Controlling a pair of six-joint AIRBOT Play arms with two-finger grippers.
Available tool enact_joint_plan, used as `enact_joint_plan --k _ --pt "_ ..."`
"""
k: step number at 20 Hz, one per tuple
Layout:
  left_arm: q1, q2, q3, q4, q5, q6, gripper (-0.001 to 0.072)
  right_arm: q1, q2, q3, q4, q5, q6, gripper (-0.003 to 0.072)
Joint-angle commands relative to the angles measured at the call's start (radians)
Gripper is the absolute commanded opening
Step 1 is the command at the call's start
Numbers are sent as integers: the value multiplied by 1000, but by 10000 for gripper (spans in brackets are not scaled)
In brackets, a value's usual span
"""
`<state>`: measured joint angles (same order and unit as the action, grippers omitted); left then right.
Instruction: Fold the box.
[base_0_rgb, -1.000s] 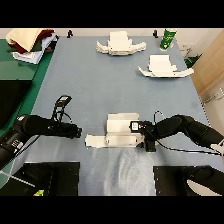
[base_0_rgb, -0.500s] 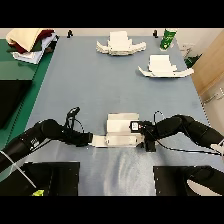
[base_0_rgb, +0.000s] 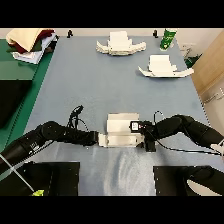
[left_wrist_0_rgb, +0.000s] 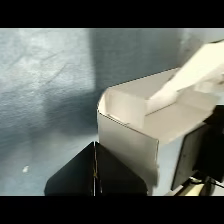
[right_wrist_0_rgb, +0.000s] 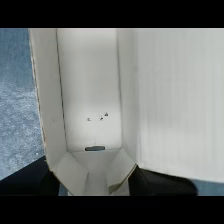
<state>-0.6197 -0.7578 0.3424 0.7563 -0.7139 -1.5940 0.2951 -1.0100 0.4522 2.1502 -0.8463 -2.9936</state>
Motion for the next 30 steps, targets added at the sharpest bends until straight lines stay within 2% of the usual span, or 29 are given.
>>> enact_joint_plan --k 1,3,5,14,15,17,20,25,30 --pt "-4 48 3 -26 2 8 14 0 0 -1 0 0 0 510" --pt "-4 46 3 -58 -7 33 19 0 0 0 0 0 0 510" --pt "-4 46 3 -94 2 76 465 0 0 0 0 0 0 510" --pt "-6 -17 5 -158 48 124 471 0 0 0 0 0 0 510" --pt "-18 -26 10 -153 53 119 421 0 0 0 0 0 0 510" --pt "-50 -39 30 -134 79 66 403 0 0 0 0 0 0 510" --pt "-121 -60 77 24 95 -113 375 0 0 0 0 0 0 510" --pt "-271 -129 173 315 90 -423 374 0 0 0 0 0 0 510" --pt "-342 -217 281 460 24 -581 374 0 0 0 0 0 0 510"
